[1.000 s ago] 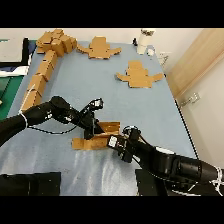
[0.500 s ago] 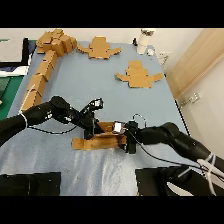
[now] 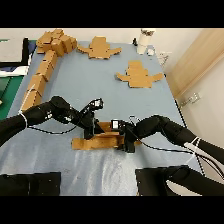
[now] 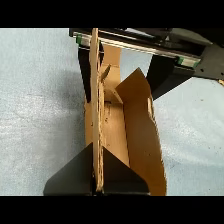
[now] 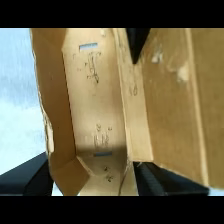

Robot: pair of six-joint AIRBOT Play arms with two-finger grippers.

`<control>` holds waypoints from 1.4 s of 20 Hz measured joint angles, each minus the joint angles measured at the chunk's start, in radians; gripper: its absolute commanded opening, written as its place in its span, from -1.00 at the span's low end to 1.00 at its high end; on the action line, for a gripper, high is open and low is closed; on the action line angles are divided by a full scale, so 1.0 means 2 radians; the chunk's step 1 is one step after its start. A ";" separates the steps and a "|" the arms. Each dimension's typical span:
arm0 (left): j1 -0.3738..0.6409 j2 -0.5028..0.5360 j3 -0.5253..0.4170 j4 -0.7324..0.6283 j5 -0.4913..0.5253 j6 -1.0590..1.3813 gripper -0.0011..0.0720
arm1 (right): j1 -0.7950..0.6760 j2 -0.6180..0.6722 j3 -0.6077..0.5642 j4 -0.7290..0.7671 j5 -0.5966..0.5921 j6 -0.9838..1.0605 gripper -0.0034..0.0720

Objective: Fold the box.

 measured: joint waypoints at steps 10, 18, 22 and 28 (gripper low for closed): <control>0.000 0.000 0.000 0.000 0.000 0.000 -0.94 | 0.000 -0.011 0.001 -0.009 0.001 -0.015 0.99; 0.000 0.000 0.000 0.000 0.000 0.000 -0.94 | 0.002 -0.013 0.001 -0.002 0.011 -0.027 0.98; 0.000 0.000 0.000 0.000 0.000 0.000 -0.94 | 0.008 -0.013 -0.006 -0.001 0.019 -0.028 0.92; 0.000 0.000 0.000 0.000 0.000 0.000 -0.94 | 0.010 -0.013 -0.012 -0.003 0.027 -0.028 0.17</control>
